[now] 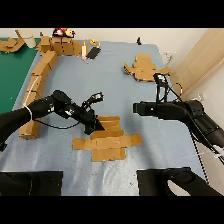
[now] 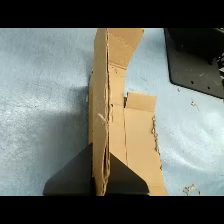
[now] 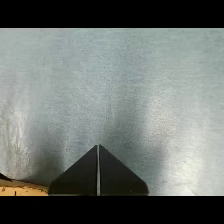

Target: Fold the box.

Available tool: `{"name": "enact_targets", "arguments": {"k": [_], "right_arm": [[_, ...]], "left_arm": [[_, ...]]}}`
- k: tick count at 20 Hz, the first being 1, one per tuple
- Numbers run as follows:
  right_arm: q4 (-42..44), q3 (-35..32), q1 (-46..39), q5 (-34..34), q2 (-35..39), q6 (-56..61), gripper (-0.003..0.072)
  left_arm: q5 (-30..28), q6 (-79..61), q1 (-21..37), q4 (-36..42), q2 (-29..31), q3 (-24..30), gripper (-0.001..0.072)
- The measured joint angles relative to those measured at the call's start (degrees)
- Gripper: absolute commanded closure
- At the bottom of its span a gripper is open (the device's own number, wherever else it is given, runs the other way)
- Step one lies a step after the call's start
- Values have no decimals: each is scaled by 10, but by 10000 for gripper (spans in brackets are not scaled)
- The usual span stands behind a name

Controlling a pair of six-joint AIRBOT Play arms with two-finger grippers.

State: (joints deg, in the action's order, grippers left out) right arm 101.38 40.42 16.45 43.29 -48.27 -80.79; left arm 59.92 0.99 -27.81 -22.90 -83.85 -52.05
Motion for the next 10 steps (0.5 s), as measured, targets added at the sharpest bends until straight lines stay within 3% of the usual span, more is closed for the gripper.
{"name": "enact_targets", "arguments": {"k": [10], "right_arm": [[0,0,0,-3,0,0,664]], "left_arm": [[-7,-14,-11,1,9,26,700]]}}
